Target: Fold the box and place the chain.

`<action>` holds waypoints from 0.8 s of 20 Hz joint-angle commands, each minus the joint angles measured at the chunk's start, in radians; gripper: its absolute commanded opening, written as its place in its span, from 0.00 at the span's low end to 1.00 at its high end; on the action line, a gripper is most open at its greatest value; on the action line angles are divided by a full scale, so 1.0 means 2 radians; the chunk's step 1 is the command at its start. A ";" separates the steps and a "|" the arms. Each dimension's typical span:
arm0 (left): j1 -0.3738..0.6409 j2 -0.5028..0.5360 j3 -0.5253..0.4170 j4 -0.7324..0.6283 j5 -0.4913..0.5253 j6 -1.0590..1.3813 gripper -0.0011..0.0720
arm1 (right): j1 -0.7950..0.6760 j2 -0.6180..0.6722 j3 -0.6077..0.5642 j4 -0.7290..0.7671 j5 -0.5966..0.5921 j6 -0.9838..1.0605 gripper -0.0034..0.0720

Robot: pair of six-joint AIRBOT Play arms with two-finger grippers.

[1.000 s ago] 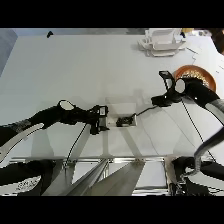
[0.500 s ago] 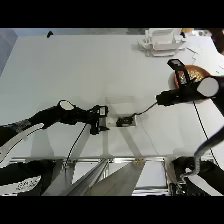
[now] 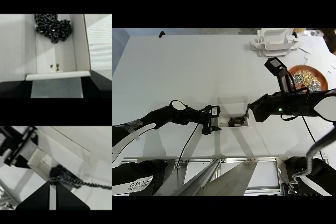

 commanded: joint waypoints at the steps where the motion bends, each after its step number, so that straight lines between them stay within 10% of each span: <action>1: 0.000 0.000 0.000 0.000 0.000 0.000 0.39 | 0.051 0.003 0.000 0.009 -0.054 -0.002 0.07; 16: 0.000 0.000 0.000 0.000 0.000 0.000 0.39 | 0.075 -0.083 -0.044 0.027 -0.120 -0.002 0.07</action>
